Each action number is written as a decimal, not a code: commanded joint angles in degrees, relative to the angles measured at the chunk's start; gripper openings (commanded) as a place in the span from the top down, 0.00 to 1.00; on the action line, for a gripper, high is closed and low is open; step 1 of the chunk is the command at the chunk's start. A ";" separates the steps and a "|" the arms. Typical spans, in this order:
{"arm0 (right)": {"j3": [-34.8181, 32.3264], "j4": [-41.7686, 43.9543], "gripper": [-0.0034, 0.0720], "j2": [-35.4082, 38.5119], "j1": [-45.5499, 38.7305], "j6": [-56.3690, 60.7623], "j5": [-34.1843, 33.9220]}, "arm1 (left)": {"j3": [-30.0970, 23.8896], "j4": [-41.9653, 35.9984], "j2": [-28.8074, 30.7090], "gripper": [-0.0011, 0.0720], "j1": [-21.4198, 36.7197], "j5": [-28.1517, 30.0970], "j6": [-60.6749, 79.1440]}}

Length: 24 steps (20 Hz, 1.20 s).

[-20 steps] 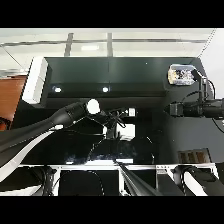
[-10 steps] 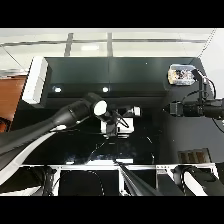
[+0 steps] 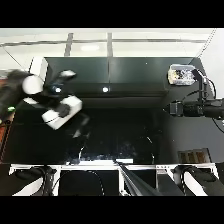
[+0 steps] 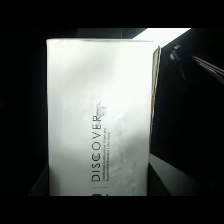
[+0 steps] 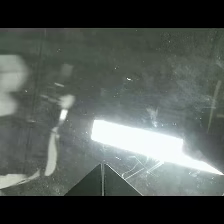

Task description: Fold the box and place the chain.

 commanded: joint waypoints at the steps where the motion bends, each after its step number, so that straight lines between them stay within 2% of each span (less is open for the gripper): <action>1: -1.36 0.04 0.94 0.02 0.04 0.02 -1.20 | -9.20 1.46 6.58 0.61 19.54 0.13 -3.93; 5: -3.15 0.07 0.94 0.02 0.04 0.07 -1.90 | -10.91 -2.43 6.03 0.61 36.22 6.62 -1.31; 8: -3.15 0.09 0.94 0.02 0.04 0.07 -2.51 | -10.47 -9.27 4.33 0.61 43.06 11.45 6.10; 14: -3.15 0.28 0.94 0.02 0.04 0.11 -4.90 | -5.01 -12.26 -5.51 0.61 44.13 12.46 14.32; 18: -3.15 0.28 0.94 0.02 0.04 0.87 -5.92 | -1.49 -13.35 -10.08 0.61 43.89 12.92 16.81; 21: -3.15 0.28 0.94 0.02 0.04 1.18 -6.12 | -0.92 -13.16 -12.87 0.58 43.89 14.03 16.90; 24: -3.15 0.31 0.94 0.00 0.04 1.40 -6.10 | -0.92 -13.16 -13.92 0.58 43.89 17.66 16.90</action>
